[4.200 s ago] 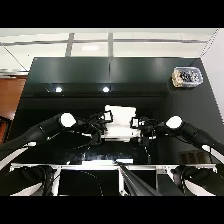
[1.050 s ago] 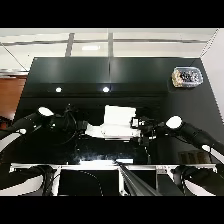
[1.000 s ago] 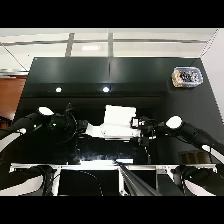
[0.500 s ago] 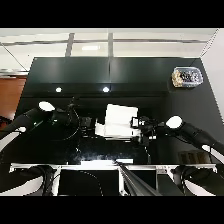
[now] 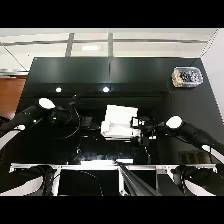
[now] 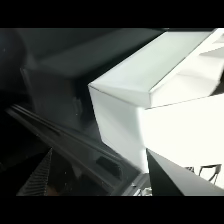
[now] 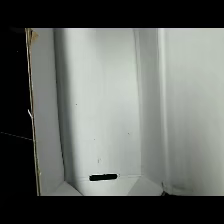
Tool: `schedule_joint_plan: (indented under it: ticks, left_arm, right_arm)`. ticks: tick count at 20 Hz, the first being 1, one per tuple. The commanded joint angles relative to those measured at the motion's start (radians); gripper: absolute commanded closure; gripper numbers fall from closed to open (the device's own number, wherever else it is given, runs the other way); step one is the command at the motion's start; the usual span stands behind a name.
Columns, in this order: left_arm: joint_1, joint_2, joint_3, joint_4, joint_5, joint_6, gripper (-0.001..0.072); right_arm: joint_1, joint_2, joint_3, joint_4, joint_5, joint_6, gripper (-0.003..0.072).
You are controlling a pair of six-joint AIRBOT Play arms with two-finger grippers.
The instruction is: Fold the box and place the chain.
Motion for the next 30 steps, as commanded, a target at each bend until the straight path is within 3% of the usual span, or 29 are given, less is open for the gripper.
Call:
schedule_joint_plan:
  ticks: [1, 5, 12, 19, 24, 27, 30]
  left_arm:
    - [0.016, 0.002, 0.045, 0.005, -0.064, -0.016, 0.0007]
    - [-0.076, 0.001, 0.06, 0.031, 0.006, -0.094, 0.0007]
    - [-0.283, 0.001, 0.153, 0.365, 0.163, -0.453, 0.0008]
    - [-0.384, -0.002, 0.187, 0.487, 0.156, -0.632, 0.0008]
    - [-0.505, -0.025, 0.254, 0.75, 0.147, -0.864, 0.0008]
    - [-0.578, -0.071, 0.327, 0.908, 0.061, -1.056, 0.0009]
    - [-0.612, -0.108, 0.354, 0.928, 0.017, -1.158, 0.0025]
  right_arm:
    - [0.001, -0.001, 0.0, 0.0, 0.0, 0.0, 0.026]
    - [0.001, -0.001, 0.0, 0.0, 0.0, 0.0, 0.026]
    - [0.001, -0.001, 0.0, 0.0, 0.0, 0.0, 0.026]
    - [0.001, -0.001, 0.0, 0.0, 0.0, 0.0, 0.026]
    - [0.001, -0.001, 0.0, 0.0, 0.0, 0.0, 0.026]
    - [0.001, -0.001, 0.0, 0.0, 0.0, 0.0, 0.026]
    - [0.001, -0.001, 0.0, 0.0, 0.0, 0.0, 0.026]
